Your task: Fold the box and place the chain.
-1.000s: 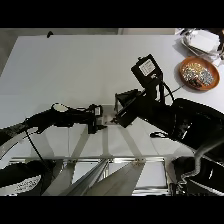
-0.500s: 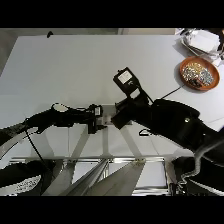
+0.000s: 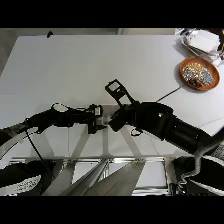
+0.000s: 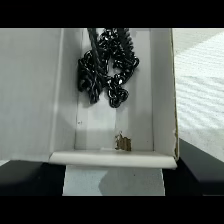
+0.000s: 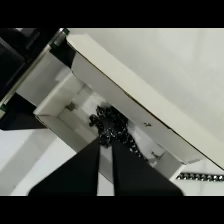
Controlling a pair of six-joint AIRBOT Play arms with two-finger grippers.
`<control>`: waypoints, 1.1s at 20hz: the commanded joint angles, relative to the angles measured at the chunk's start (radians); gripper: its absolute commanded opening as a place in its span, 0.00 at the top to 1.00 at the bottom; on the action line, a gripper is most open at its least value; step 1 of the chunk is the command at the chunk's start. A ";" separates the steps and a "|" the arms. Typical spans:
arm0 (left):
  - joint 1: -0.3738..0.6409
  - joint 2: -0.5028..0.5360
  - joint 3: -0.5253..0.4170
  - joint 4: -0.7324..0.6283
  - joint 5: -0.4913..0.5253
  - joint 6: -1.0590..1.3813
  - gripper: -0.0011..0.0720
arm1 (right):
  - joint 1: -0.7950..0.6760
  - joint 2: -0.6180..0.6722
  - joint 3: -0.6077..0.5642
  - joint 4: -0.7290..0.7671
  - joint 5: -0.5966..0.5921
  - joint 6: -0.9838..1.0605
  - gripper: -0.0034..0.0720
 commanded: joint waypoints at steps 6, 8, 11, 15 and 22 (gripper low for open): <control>0.000 0.001 0.000 0.000 0.001 0.000 0.58 | -0.015 0.043 -0.043 0.029 0.004 0.003 0.69; 0.000 0.001 0.000 0.000 0.000 0.000 0.58 | -0.082 0.108 -0.041 0.029 0.082 0.006 0.69; 0.000 0.001 0.000 0.000 0.000 0.000 0.58 | -0.270 0.194 -0.041 -0.030 0.264 0.003 0.65; 0.000 0.001 0.000 0.000 0.000 0.000 0.58 | -0.626 0.197 -0.042 -0.087 0.299 -0.093 0.40; 0.000 0.001 0.000 0.000 0.000 0.000 0.58 | -1.114 0.015 -0.041 -0.002 0.041 -0.195 0.43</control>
